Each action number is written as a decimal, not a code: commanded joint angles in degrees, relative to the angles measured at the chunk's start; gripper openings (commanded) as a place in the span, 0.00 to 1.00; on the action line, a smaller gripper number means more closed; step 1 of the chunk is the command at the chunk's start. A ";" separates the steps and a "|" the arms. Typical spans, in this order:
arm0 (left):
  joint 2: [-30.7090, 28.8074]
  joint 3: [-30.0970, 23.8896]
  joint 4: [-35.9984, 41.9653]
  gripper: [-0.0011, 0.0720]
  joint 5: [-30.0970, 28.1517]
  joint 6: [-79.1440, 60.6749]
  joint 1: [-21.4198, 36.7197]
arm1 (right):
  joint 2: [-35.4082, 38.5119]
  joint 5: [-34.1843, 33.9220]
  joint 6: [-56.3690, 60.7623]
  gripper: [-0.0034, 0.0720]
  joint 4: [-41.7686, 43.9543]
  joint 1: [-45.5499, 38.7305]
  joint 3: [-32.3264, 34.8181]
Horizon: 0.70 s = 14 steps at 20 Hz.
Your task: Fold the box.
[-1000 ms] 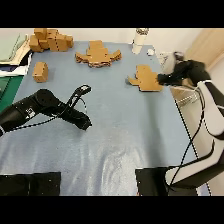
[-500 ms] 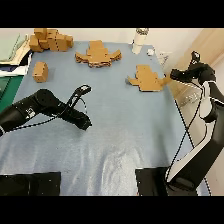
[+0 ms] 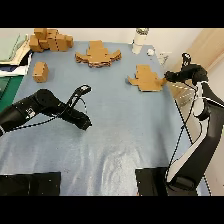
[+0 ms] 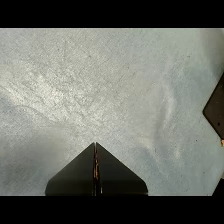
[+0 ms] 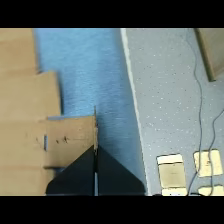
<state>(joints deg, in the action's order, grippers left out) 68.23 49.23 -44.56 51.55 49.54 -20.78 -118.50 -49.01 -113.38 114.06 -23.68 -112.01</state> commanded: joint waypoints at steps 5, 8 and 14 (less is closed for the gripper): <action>0.00 -0.02 -0.02 0.03 -0.02 -0.02 0.04 | 5.09 -14.27 -1.16 0.05 4.46 1.29 -0.46; 0.00 -0.02 0.00 0.03 -0.02 0.00 0.04 | 10.93 -17.20 2.10 0.04 4.46 2.25 4.35; 0.00 -0.02 -0.02 0.03 -0.02 0.00 0.04 | 34.12 -12.13 6.32 0.04 1.20 6.97 34.34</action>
<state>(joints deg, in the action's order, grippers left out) 68.23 49.23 -44.56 51.55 49.54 -20.78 -94.61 -63.18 -109.78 116.90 -18.92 -91.05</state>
